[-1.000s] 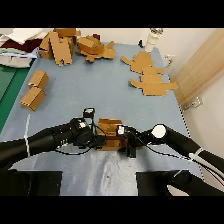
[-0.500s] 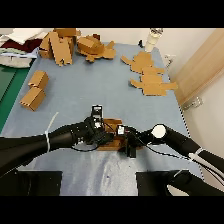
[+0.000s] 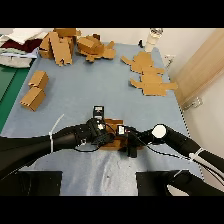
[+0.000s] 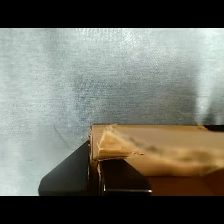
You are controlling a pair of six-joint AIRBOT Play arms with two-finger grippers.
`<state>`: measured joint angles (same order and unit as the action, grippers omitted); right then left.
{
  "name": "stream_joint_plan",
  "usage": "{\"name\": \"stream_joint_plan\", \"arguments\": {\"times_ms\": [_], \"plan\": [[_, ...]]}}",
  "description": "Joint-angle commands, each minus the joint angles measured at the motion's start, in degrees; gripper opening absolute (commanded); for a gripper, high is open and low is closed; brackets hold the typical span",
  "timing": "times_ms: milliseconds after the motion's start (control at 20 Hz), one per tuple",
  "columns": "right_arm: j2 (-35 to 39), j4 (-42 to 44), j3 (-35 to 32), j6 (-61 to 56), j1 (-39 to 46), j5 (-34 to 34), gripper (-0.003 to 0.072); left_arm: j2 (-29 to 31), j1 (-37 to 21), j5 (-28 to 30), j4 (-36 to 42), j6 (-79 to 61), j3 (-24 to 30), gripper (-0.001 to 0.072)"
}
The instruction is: Fold the box.
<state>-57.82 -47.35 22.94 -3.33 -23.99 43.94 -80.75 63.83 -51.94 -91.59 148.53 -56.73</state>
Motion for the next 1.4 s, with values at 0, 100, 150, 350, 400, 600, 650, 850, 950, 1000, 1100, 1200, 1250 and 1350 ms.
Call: {"name": "stream_joint_plan", "arguments": {"times_ms": [0, 100, 150, 350, 400, 600, 650, 850, 950, 1000, 1100, 1200, 1250, 1350], "plan": [[0.02, 0.2, 0.02, -0.04, -0.07, -0.07, 0.0534, -0.02, 0.17, 0.98, 0.26, -0.22, -0.04, 0.0016], [0.02, 0.2, 0.02, -0.04, -0.07, -0.07, 0.0534, 0.04, 0.2, 1.05, 0.26, -1.18, -0.15, 0.0041], [0.02, 0.2, 0.02, -0.04, -0.07, -0.07, 0.0535, 0.04, 0.24, 0.92, 0.28, -1.99, -0.31, 0.0298], [0.02, 0.2, 0.02, -0.04, -0.09, -0.07, 0.0534, 1.18, 0.24, -0.83, 0.31, -2.25, -0.48, 0.0389], [0.02, 0.2, 0.02, -0.04, -0.09, -0.09, 0.0534, 1.88, 0.24, -1.6, 0.28, -2.43, -0.48, 0.039], [0.02, 0.2, 0.02, -0.07, -0.07, -0.44, 0.0534, 5.49, 0.22, -3.63, 0.22, -3.52, -0.52, 0.0389], [0.02, 0.2, 0.02, -0.07, -0.07, -0.44, 0.0534, 6.29, 0.15, -4.5, 0.09, -3.72, -0.52, 0.0389], [0.02, 0.17, 0.02, -0.04, -0.07, -0.48, 0.0534, 9.18, -0.83, -9.94, -0.74, -5.2, -0.57, 0.0383], [0.02, 0.2, 0.02, -0.07, -0.07, -0.48, 0.0534, 11.23, -1.05, -10.01, -0.96, -5.38, -0.57, 0.0236], [0.0, 0.2, 0.02, -0.04, -0.07, -0.48, 0.0535, 12.33, -1.05, -10.03, -1.31, -5.73, -0.57, 0.0233], [0.02, 0.17, 0.02, -0.04, -0.09, -0.46, 0.0534, 14.43, -1.05, -11.19, -1.57, -7.26, -0.57, 0.0233], [0.0, 0.17, 0.02, -0.07, -0.07, -0.48, 0.0534, 16.09, -1.05, -14.78, -2.62, -10.58, -0.57, 0.0213], [0.0, 0.2, 0.02, -0.04, -0.07, -0.48, 0.0534, 16.74, -1.05, -17.77, -3.67, -13.99, -0.57, 0.0006], [0.0, 0.22, 0.02, -0.04, -0.07, -0.46, 0.0534, 17.46, -1.31, -22.91, -7.67, -23.41, -0.28, 0.0013]]}}
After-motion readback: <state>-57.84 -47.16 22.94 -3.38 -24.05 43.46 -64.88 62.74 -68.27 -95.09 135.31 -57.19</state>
